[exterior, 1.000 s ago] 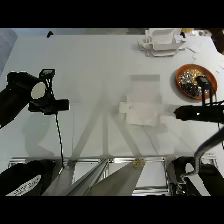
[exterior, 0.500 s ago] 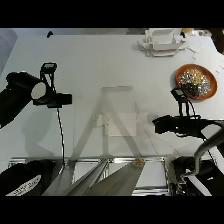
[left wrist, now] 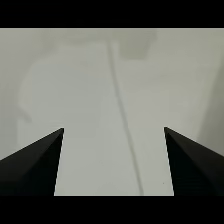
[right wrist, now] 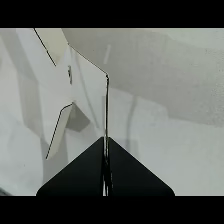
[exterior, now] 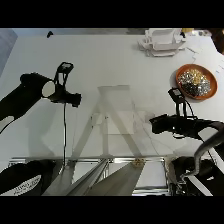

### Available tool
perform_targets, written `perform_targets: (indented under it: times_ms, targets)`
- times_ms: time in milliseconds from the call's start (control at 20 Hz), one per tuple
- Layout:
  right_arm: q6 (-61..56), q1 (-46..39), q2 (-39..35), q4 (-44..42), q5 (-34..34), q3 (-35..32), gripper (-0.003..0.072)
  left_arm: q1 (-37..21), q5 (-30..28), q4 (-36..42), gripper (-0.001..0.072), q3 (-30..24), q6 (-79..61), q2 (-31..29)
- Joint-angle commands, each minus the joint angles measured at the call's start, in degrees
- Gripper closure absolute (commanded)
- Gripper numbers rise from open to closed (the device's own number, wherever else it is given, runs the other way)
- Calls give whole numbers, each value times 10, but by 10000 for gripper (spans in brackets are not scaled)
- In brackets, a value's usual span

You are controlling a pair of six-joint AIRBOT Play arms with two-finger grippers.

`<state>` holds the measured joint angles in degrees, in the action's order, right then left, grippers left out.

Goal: Fold the box and place the chain.

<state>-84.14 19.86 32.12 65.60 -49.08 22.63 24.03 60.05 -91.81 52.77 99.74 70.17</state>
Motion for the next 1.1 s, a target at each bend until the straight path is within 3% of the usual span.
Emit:
perform_targets:
  times_ms: [0, 100, 150, 250, 300, 350, 400, 500, 600, 700, 750, 800, 900, 1050]
  targets:
    - [-1, 1, 0, 1, 3, 0, 666, 0, -35, 35, 11, 0, -49, 34]
    - [-1, 1, 0, 1, 3, 0, 666, 0, -42, 11, 22, 0, -59, 41]
    - [-1, 1, 0, 1, 3, 0, 666, 0, -56, -18, 146, 0, -50, 41]
    - [-1, 1, 0, 1, 3, 0, 666, 0, -78, -45, 566, 0, -36, 40]
    - [-1, 1, 0, 1, 3, 0, 666, 0, -92, -43, 478, 0, -52, 40]
    - [-1, 1, 0, 1, 3, 0, 666, -1, -104, -34, 250, 0, -68, 40]
    - [-1, 1, 0, 1, 3, 0, 666, -2, -107, -16, 140, 0, -89, 40]
    - [-1, 1, 0, 1, 3, 0, 666, -19, -110, 92, 131, 0, -176, 38]
    - [-1, 1, 0, 1, 3, 0, 666, -62, -99, 326, 131, 0, -353, 39]
    - [-1, 1, 0, 1, 3, 0, 666, -119, -24, 593, 132, 0, -585, 44]
    - [-1, 1, 0, 1, 3, 0, 666, -140, 25, 666, 133, 2, -656, 50]
    - [-1, 1, 0, 1, 3, 0, 666, -154, 78, 692, 133, 5, -704, 59]
    - [-1, 1, 0, 1, 3, 0, 666, -156, 124, 663, 132, 6, -727, 76]
    - [-1, 1, 0, 0, 1, 0, 666, -138, 122, 646, 131, 6, -748, 111]
